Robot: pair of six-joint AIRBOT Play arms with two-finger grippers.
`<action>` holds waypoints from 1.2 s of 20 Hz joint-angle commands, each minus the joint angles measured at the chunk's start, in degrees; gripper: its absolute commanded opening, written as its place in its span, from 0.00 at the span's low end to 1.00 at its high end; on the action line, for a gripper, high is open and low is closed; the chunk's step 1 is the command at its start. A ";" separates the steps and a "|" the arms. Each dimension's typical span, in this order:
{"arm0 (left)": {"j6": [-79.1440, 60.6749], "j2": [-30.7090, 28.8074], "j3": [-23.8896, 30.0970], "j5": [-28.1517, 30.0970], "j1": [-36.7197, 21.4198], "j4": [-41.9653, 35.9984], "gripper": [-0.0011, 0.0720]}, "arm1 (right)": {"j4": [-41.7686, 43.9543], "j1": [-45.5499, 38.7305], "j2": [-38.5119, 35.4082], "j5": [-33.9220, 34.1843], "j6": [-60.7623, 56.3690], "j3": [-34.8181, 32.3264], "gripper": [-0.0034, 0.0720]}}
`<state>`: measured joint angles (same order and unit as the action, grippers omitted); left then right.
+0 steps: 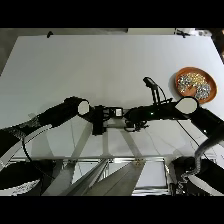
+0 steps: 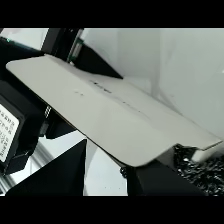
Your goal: Fold the box and place the chain.
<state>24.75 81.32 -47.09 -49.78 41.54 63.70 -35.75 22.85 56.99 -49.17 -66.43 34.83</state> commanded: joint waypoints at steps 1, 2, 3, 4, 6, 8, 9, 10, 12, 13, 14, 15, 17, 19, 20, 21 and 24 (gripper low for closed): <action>-0.04 -0.04 0.02 0.07 0.00 0.02 0.30 | 0.44 -2.25 -0.98 -0.85 0.31 0.04 0.42; -0.07 -0.04 0.02 0.04 0.00 0.02 0.30 | 0.44 -2.27 -0.98 -1.57 1.16 0.04 0.42; -0.04 -0.04 0.02 0.04 0.00 0.02 0.30 | -0.44 -2.27 -0.98 -2.40 1.92 0.04 0.42; -0.07 -0.04 0.02 0.04 0.00 0.02 0.30 | -1.77 -2.56 -0.98 -3.21 2.71 0.04 0.42; -0.04 -0.04 0.02 0.02 0.00 0.02 0.30 | -6.40 -4.46 -1.03 -5.53 2.71 0.04 0.42; -0.04 -0.04 0.02 0.04 0.00 0.00 0.30 | -11.78 -7.69 -1.05 -8.55 4.52 0.04 0.42; -0.07 -0.04 0.02 0.04 0.00 0.02 0.30 | -14.38 -9.22 -1.03 -10.14 8.57 0.04 0.41; -0.04 -0.04 0.02 0.04 0.00 0.02 0.30 | -17.25 -10.36 -1.03 -10.88 13.42 0.04 0.33; -0.04 -0.04 0.02 0.04 0.00 0.02 0.30 | -21.68 -10.71 -0.61 -9.57 21.70 0.02 0.19; -0.04 -0.04 0.02 0.04 0.00 0.02 0.30 | -21.62 -10.71 0.39 -8.22 26.25 -0.02 0.22; -0.04 -0.04 0.02 0.02 0.00 0.02 0.30 | -21.64 -10.71 1.70 -8.17 31.47 -0.02 0.41; -0.07 -0.04 0.02 0.04 0.00 0.02 0.30 | -21.70 -10.71 3.08 -8.22 36.33 -0.02 0.71; -0.04 -0.04 0.02 0.02 0.00 0.02 0.30 | -21.68 -10.62 5.75 -8.63 44.09 -0.02 0.79; -0.04 -0.04 0.02 0.02 0.00 0.00 0.30 | -21.64 -9.38 7.37 -8.37 48.74 -0.04 0.79; -0.04 -0.04 0.02 0.04 0.00 0.02 0.30 | -21.62 -8.50 7.89 -8.17 50.66 -0.04 0.79; -0.04 -0.04 0.02 0.04 0.00 0.02 0.30 | -21.62 -7.67 8.55 -7.80 52.04 -0.04 0.79; -0.04 -0.04 0.02 0.02 0.00 0.02 0.30 | -21.62 -5.35 11.39 -6.47 52.13 -0.04 0.79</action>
